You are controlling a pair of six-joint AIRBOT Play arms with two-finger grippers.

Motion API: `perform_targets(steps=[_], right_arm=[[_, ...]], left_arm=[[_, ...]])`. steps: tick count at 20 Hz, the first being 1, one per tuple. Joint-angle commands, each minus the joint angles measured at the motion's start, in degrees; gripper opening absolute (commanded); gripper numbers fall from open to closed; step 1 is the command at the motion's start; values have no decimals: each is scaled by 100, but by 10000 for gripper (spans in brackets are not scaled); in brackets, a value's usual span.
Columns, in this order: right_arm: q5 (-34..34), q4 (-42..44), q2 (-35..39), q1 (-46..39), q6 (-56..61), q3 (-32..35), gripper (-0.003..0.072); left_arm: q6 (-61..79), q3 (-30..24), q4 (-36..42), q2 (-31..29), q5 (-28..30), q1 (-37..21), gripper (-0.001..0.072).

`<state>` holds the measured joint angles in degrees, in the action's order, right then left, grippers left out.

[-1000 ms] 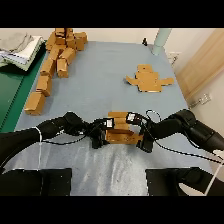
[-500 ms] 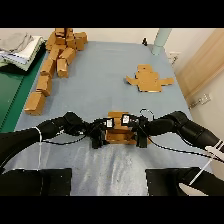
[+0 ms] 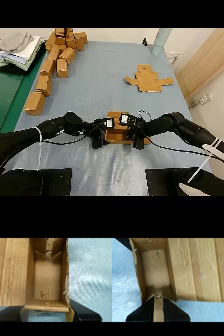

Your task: Fold the box.

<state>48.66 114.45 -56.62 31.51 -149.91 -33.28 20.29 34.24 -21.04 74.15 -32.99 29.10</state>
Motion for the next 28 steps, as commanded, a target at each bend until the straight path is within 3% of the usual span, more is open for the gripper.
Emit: perform_targets(steps=[1, 2, 4, 6, 8, 9, 10, 22, 23, 26, 28], right_arm=[[-85, 256, -120, 7, -275, 4, 232], [-85, 334, -149, 7, -380, 4, 365], [-83, 468, -166, 11, -535, 4, 380], [-109, 509, -168, 63, -575, 7, 529], [-175, 518, -214, 76, -579, 39, 533], [-221, 531, -238, 76, -601, 63, 622], [-282, 542, -240, 76, -629, 87, 651], [-295, 507, -236, 76, -632, 87, 646], [-254, 428, -221, 76, -549, 85, 567], [-186, -654, -74, 72, 1207, 50, 32], [-90, -1207, 103, 72, 2225, 24, 2]], left_arm=[[0, 0, 0, -4, 2, -2, 489], [0, -2, 0, -4, 2, -2, 489], [0, -2, 0, -4, 2, -2, 489], [0, 0, 0, -4, 2, -2, 489], [0, 0, 0, -4, 2, -2, 489], [0, 0, 2, -4, 2, -2, 489], [0, 0, 0, -4, 2, -2, 489], [0, 0, 0, -4, 2, -2, 489], [0, 0, 0, -4, 2, -2, 489], [0, -2, 0, -4, 2, -2, 489], [0, 0, 0, -4, 2, -2, 489]])
